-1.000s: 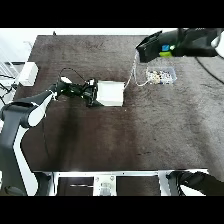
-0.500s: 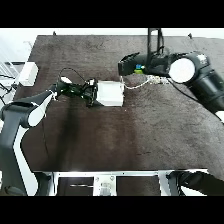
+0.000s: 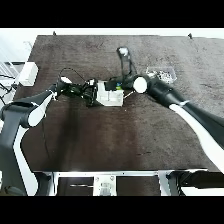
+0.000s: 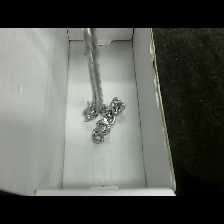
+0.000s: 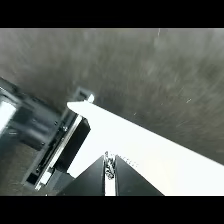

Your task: Fold the box and place the chain.

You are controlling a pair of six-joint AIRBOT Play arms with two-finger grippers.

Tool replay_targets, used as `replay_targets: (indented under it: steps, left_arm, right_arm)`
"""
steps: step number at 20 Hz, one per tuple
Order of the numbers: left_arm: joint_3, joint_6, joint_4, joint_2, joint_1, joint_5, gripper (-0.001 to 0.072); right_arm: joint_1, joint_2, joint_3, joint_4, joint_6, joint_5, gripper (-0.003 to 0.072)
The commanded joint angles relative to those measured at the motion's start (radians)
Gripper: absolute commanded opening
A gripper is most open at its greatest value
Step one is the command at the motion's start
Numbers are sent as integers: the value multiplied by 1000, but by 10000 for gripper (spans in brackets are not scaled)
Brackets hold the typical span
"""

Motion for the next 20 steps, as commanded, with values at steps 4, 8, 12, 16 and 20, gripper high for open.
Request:
replay_targets:
  steps: [4, 8, 12, 16, 20]
  left_arm:
    - [0, 0, 0, 0, 1, 0, 356]
    - [0, 0, 0, 0, 1, 0, 356]
    - [0, 0, 0, 0, 1, 0, 356]
    - [0, 0, 0, 0, 1, -1, 356]
    - [0, 0, 0, 0, 1, 0, 356]
  right_arm:
    - [18, -127, -21, 34, 9, -106, 567]
    - [-53, 85, -21, -56, -55, -40, 567]
    - [-230, 226, -45, -194, -43, 111, 567]
    - [-467, 182, -181, -165, 71, 3, 566]
    - [-535, 11, -215, -5, 57, -180, 566]
